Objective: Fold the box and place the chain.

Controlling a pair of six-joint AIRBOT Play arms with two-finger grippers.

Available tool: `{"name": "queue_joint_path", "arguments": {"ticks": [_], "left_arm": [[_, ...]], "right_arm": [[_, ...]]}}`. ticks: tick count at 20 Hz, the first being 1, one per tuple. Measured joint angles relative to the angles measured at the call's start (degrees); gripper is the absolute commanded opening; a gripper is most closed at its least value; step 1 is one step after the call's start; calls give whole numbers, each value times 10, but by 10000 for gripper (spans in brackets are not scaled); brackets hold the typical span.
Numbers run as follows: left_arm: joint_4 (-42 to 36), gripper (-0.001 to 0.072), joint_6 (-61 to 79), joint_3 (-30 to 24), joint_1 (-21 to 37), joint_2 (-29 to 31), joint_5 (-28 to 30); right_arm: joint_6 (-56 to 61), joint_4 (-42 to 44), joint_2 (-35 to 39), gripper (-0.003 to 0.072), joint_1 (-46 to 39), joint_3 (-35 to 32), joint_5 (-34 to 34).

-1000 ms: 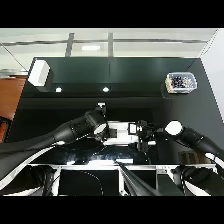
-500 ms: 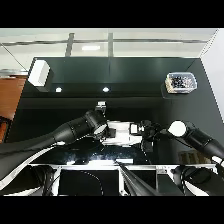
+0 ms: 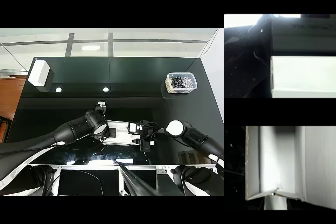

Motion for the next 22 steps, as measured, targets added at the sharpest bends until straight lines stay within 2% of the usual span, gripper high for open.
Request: {"name": "queue_joint_path", "arguments": {"ticks": [6,7,8,9,10,11,12,13,14,15,16,17,18,19,22], "left_arm": [[1,29,-2,0,0,0,3],[-3,29,-2,0,0,0,6],[-3,29,-2,0,0,0,5],[-2,29,-2,0,0,0,7],[-3,29,-2,0,0,0,6],[-3,29,-2,0,0,0,6],[-3,29,-1,0,0,0,6],[-3,29,-1,0,0,0,4],[-2,29,0,0,0,0,4],[-2,29,-1,0,0,0,4],[-3,29,-1,0,0,0,3],[-2,29,0,0,0,0,4],[-2,29,0,0,0,0,4],[-3,29,0,0,0,0,4],[-3,29,0,0,0,0,5]], "right_arm": [[19,55,-17,300,33,0,-57],[20,61,-18,200,35,0,-59],[22,61,-19,190,37,0,-61],[22,64,-20,209,38,0,-66],[23,64,-20,359,38,0,-66],[24,64,-21,369,39,0,-67],[24,64,-21,189,39,0,-67],[25,64,-21,186,40,0,-68],[26,63,-21,368,40,0,-68],[26,62,-21,264,40,0,-68],[29,60,-21,53,40,0,-68],[35,58,-21,55,40,0,-68],[40,58,-20,13,38,0,-67],[56,55,-17,13,34,0,-63],[175,23,10,13,-9,10,-22]]}}
